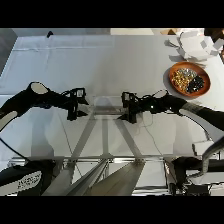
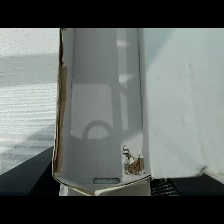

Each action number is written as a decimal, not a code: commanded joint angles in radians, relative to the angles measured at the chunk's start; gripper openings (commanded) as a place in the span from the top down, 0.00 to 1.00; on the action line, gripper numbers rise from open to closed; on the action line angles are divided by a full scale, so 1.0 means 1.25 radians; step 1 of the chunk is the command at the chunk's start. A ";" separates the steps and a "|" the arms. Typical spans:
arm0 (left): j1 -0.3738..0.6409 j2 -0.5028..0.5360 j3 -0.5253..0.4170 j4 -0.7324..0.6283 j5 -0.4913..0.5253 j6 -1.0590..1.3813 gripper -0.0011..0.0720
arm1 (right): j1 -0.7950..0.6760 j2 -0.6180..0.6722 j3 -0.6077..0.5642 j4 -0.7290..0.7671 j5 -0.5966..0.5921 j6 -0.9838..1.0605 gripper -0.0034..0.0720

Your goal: Fold the box and place the chain.

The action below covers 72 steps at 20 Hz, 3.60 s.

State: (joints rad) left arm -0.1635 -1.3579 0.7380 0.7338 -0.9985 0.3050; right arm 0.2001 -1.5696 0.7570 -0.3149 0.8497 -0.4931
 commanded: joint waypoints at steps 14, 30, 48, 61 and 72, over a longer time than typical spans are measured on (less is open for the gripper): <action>0.001 -0.070 -0.009 -0.113 -0.069 0.171 0.53 | 0.000 0.000 0.001 0.000 0.000 0.000 0.35; -0.011 -0.081 -0.009 -0.199 -0.055 0.238 0.79 | 0.000 0.000 0.001 0.000 0.000 0.000 0.35; -0.010 -0.009 -0.009 -0.251 -0.072 0.162 0.97 | 0.000 0.000 0.001 0.000 0.000 0.000 0.35; 0.176 0.249 -0.013 -0.025 -0.008 -0.455 0.98 | 0.000 0.000 0.001 0.000 0.000 -0.001 0.35; 0.224 0.079 -0.116 0.054 0.011 -0.948 0.99 | 0.000 0.000 0.001 0.000 0.000 -0.002 0.35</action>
State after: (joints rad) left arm 0.1123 -1.1954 0.6193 0.7933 -0.9806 -0.7719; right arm 0.2001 -1.5696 0.7570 -0.3145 0.8497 -0.4950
